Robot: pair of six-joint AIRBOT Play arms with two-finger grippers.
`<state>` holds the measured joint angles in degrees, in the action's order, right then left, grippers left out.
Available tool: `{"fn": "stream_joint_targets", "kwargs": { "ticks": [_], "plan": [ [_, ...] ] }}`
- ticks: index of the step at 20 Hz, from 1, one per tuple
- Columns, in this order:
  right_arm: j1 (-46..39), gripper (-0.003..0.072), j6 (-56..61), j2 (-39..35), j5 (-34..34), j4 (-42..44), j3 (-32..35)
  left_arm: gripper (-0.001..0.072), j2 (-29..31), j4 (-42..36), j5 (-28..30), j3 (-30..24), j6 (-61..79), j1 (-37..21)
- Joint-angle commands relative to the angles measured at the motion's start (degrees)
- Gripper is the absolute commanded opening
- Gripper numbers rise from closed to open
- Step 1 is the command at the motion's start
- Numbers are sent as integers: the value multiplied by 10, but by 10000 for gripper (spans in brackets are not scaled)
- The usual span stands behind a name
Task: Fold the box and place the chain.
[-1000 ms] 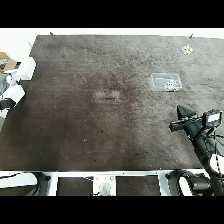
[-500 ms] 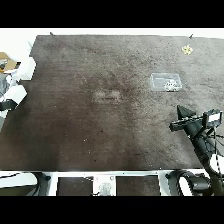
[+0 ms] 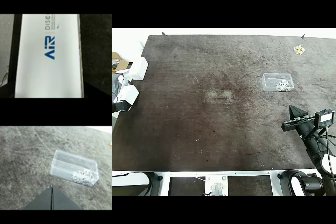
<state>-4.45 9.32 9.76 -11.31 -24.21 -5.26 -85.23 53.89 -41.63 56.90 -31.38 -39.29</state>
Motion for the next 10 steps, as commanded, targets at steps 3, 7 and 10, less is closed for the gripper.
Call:
{"fn": "stream_joint_targets", "kwargs": {
  "ticks": [3,7,10],
  "plan": [
    [0,3,0,0,0,0,0,582,-1,0,2,0,-1,0],
    [0,3,0,0,0,0,0,685,0,3,6,1,-1,0],
    [0,3,0,0,0,0,0,686,21,6,10,7,-1,-1]
  ]
}}
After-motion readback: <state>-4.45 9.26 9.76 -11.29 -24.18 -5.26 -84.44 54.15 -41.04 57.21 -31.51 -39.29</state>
